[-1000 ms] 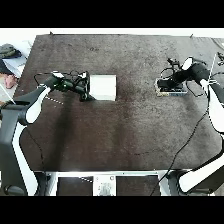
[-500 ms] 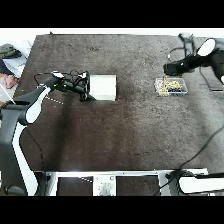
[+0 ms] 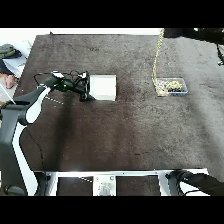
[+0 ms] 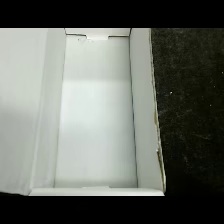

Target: Fold the box and place the chain.

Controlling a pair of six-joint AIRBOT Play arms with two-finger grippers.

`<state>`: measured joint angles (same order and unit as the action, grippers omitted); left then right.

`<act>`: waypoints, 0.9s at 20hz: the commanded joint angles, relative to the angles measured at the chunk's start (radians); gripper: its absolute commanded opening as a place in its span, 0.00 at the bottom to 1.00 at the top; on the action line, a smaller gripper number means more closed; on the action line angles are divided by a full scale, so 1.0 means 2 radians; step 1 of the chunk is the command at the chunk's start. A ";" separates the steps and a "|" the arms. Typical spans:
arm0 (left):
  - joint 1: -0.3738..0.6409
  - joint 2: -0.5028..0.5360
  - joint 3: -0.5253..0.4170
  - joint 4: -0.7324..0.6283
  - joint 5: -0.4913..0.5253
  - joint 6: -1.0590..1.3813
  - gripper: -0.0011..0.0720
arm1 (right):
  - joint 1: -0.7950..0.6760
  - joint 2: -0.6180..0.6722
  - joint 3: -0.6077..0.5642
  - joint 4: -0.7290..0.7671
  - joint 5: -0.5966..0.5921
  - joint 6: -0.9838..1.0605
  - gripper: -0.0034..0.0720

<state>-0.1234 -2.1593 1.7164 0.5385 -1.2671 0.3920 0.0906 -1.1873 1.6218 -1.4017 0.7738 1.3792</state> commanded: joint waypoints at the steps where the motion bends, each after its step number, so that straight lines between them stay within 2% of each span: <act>1: 0.000 0.000 0.000 0.000 0.000 0.000 0.50 | 0.062 0.005 0.000 0.000 -0.086 0.000 0.02; 6: 0.000 0.000 0.000 0.000 0.000 0.000 0.50 | 0.124 -0.032 0.000 0.010 -0.126 0.000 0.02; 9: 0.000 0.000 0.000 0.000 0.000 0.000 0.50 | 0.151 -0.065 0.000 0.010 -0.129 0.001 0.02; 18: 0.000 0.000 0.000 0.000 0.000 0.000 0.50 | 0.189 -0.204 0.000 0.058 -0.076 0.001 0.02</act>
<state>-0.1234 -2.1593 1.7164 0.5385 -1.2671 0.3920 0.4515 -1.5082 1.6215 -1.3270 0.5838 1.3796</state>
